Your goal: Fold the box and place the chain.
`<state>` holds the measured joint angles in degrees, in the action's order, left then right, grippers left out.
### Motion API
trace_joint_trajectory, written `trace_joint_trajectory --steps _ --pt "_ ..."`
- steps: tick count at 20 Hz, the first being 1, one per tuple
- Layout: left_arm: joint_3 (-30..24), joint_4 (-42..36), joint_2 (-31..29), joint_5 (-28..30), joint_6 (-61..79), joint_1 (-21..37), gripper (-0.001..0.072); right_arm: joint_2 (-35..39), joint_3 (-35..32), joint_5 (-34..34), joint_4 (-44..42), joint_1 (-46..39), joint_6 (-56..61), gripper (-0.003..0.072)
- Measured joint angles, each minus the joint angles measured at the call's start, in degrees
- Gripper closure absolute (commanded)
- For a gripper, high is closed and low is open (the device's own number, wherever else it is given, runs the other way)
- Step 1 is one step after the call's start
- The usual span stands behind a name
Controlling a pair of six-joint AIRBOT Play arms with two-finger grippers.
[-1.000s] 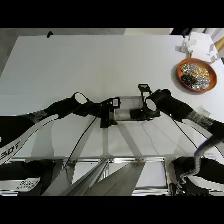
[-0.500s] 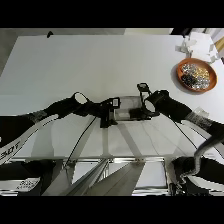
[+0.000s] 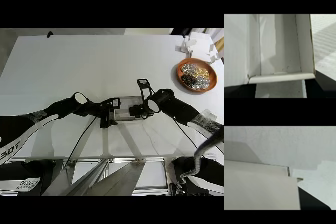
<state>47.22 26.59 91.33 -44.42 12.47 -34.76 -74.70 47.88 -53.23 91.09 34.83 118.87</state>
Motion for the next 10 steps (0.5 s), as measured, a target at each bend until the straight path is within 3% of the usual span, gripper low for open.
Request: trace_joint_trajectory --steps 2,4,6,7,10 --pt "0.0 0.0 0.0 0.0 0.0 0.0 0.0504 0.13 0.0 -0.74 0.63 0.0 -0.13 0.047" --pt "0.0 -0.02 0.0 -0.02 0.0 0.0 0.0504 0.22 -0.02 -1.36 1.44 0.0 0.55 0.0481" --pt "0.0 -0.02 0.0 -0.02 -0.02 0.0 0.0504 0.22 -0.02 -1.55 2.05 0.0 1.42 0.0556" --pt "0.0 -0.02 0.0 -0.02 -0.02 0.02 0.0504 0.22 -0.04 -1.57 2.23 0.0 1.64 0.0647" --pt "-0.02 -0.07 0.0 0.0 -0.09 0.0 0.0504 -0.17 -0.11 -2.03 2.75 0.0 2.45 0.0652"
